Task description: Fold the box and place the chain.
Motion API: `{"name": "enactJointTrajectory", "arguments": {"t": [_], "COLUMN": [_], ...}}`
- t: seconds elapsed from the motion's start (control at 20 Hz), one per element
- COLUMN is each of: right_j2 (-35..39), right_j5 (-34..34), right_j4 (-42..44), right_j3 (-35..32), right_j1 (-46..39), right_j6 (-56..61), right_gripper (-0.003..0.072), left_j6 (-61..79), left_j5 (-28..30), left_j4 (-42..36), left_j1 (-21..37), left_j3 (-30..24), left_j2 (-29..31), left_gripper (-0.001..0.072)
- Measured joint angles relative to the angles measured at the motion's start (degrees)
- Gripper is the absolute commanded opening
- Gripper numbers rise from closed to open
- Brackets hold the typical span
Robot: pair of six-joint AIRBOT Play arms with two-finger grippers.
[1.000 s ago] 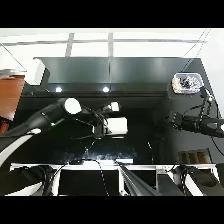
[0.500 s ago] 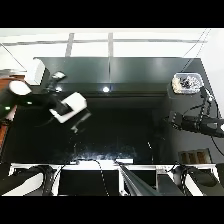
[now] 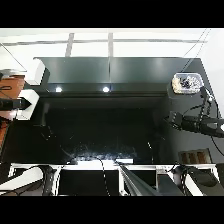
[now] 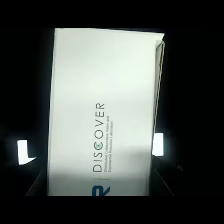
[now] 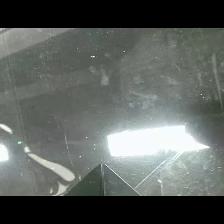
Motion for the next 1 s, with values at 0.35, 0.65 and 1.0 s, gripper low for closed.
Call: {"name": "enactJointTrajectory", "arguments": {"t": [0.35,0.65,1.0], "right_j2": [0.0,0.0,0.0], "right_j5": [-0.2,-1.2,-1.4], "right_j4": [0.3,0.3,0.3], "right_j3": [0.0,0.0,0.0], "right_j1": [0.0,0.0,0.0], "right_j6": [1.4,2.0,2.4], "right_gripper": [0.0023,0.0023,0.0023], "left_j6": [-0.3,-0.3,-0.3], "left_j5": [6.5,7.4,11.2], "left_j4": [-0.8,-1.4,-1.6], "left_j1": [-0.6,-3.3,-4.3], "left_j3": [7.7,11.3,12.0], "left_j2": [-8.6,-14.4,-16.3], "left_gripper": [0.0297,0.0419,0.0655]}}
